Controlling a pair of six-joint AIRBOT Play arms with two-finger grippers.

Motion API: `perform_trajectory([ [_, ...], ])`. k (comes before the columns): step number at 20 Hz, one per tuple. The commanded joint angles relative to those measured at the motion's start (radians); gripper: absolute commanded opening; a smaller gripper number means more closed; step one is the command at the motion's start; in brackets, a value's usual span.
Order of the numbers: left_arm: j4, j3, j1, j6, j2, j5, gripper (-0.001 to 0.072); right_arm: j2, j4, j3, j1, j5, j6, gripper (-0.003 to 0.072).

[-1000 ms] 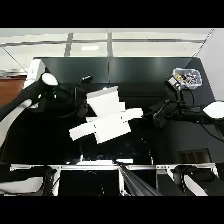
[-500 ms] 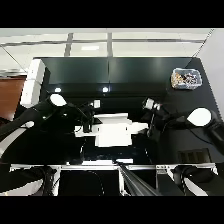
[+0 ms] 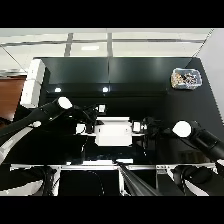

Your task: Fold the box and place the chain.

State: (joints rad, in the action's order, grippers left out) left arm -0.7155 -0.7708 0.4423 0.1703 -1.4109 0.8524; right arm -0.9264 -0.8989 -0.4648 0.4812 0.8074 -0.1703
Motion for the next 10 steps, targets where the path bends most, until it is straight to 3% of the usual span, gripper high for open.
perform_trajectory([
  [1, -0.01, 0.001, 0.002, 0.003, -0.003, -0.01, 0.0027, -0.049, 0.006, 0.007, 0.05, 0.0, 0.022, 0.0646],
  [5, -0.01, 0.001, 0.002, 0.002, -0.003, -0.01, 0.0027, -0.108, 0.034, 0.007, 0.12, -0.029, 0.023, 0.0645],
  [10, -0.01, 0.001, 0.002, 0.002, -0.003, -0.007, 0.0027, -0.116, 0.084, 0.006, 0.174, -0.214, 0.022, 0.0646],
])
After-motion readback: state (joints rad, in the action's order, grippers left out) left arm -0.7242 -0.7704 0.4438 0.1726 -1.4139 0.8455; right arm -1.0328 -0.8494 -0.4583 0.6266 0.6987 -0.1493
